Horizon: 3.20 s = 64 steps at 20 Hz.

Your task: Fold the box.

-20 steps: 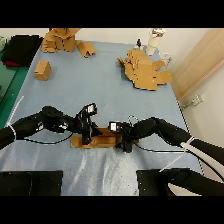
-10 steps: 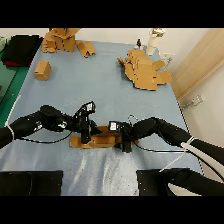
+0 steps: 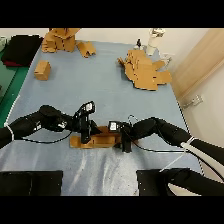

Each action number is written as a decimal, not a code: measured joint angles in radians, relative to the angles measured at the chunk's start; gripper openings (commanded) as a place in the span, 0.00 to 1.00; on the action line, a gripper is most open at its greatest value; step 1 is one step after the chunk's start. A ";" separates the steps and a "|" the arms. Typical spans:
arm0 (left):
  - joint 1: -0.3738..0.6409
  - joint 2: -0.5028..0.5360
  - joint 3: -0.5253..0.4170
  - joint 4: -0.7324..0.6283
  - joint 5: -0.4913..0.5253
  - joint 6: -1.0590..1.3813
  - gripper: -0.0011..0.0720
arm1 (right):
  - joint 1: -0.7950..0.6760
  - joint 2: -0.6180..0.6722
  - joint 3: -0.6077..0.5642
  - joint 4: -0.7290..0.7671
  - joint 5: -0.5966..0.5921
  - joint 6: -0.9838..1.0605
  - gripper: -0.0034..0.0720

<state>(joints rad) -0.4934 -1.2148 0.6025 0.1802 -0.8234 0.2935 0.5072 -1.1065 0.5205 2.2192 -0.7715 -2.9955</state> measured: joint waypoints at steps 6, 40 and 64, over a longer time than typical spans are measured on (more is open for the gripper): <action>0.000 -0.021 0.000 -0.005 -0.001 -0.001 0.03 | 0.000 0.000 -0.001 -0.021 0.001 0.000 0.69; -0.100 0.256 -0.123 0.277 -0.198 -1.217 0.03 | 0.000 -0.001 -0.001 -0.047 0.003 0.000 0.70; -0.272 -0.004 -0.023 -0.212 0.599 -0.896 0.03 | 0.000 -0.001 -0.001 -0.047 0.003 0.001 0.69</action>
<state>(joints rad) -0.7650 -1.2190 0.5800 -0.0322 -0.2245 -0.6025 0.5068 -1.1076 0.5198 2.1723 -0.7689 -2.9948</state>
